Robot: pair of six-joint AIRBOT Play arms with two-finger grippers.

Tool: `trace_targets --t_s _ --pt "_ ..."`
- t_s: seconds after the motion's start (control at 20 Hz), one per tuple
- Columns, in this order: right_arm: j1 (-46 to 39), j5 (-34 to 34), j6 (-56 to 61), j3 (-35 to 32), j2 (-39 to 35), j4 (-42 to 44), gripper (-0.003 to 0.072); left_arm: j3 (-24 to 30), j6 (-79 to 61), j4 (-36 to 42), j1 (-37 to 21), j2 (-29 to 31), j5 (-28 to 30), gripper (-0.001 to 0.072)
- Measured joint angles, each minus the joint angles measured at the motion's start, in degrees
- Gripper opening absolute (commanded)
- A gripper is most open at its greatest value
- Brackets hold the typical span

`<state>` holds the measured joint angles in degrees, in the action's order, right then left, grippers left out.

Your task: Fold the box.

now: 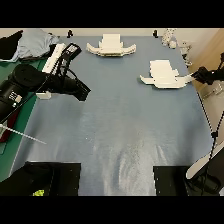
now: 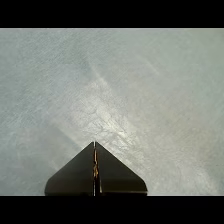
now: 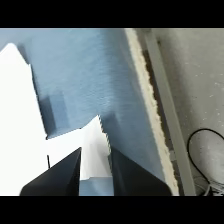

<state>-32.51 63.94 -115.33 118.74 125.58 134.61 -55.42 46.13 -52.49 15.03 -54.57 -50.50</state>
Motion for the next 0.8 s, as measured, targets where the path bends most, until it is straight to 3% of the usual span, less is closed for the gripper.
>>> trace_targets --t_s 0.1,0.15,0.5,0.8 --pt "0.3 1.4 -1.3 0.4 0.0 0.5 0.0135 0.0 0.0 0.0 0.0 0.0 0.0 0.0013" --pt "0.4 2.0 -1.8 0.6 0.0 0.7 -0.0004 0.0 0.0 0.0 0.0 0.0 0.0 0.0013" --pt "1.0 11.5 -3.6 -1.6 -2.6 5.2 -0.0006 0.0 0.0 0.0 0.0 0.0 0.0 0.0013" --pt "3.3 15.5 -4.5 -15.3 -14.2 8.5 -0.0007 0.0 0.0 0.0 0.0 0.0 0.0 0.0013"
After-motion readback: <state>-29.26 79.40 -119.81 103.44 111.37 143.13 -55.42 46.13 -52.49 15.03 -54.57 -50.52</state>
